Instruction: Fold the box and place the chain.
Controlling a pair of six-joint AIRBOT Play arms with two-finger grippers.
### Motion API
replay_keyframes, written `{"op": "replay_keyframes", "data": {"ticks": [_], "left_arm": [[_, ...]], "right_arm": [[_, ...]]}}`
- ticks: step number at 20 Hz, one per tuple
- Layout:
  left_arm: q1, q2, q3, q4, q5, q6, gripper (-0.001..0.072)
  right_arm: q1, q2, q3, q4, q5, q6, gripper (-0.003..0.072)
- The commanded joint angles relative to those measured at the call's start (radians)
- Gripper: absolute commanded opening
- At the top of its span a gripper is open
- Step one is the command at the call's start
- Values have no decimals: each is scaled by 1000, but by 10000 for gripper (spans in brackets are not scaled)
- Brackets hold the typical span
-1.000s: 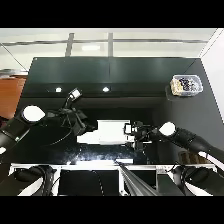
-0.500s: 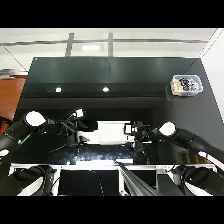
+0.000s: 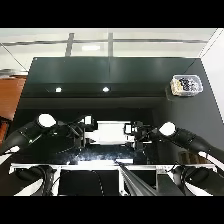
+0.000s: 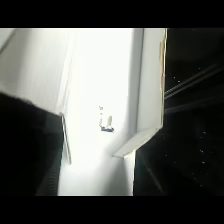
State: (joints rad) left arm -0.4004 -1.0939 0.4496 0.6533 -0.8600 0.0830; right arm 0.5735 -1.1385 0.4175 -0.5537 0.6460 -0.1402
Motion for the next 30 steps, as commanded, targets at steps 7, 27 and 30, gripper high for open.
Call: {"op": "replay_keyframes", "data": {"ticks": [7, 27, 30], "left_arm": [[-44, -15, 1, 15, 14, 26, 348], [-78, -16, 1, -68, 41, 61, 135], [-123, -16, 1, -68, 60, 60, 135]], "right_arm": [[1, -1, 0, 0, 0, 0, 333], [1, -1, 0, 0, 0, 0, 333], [1, -1, 0, 0, 0, 0, 333]]}}
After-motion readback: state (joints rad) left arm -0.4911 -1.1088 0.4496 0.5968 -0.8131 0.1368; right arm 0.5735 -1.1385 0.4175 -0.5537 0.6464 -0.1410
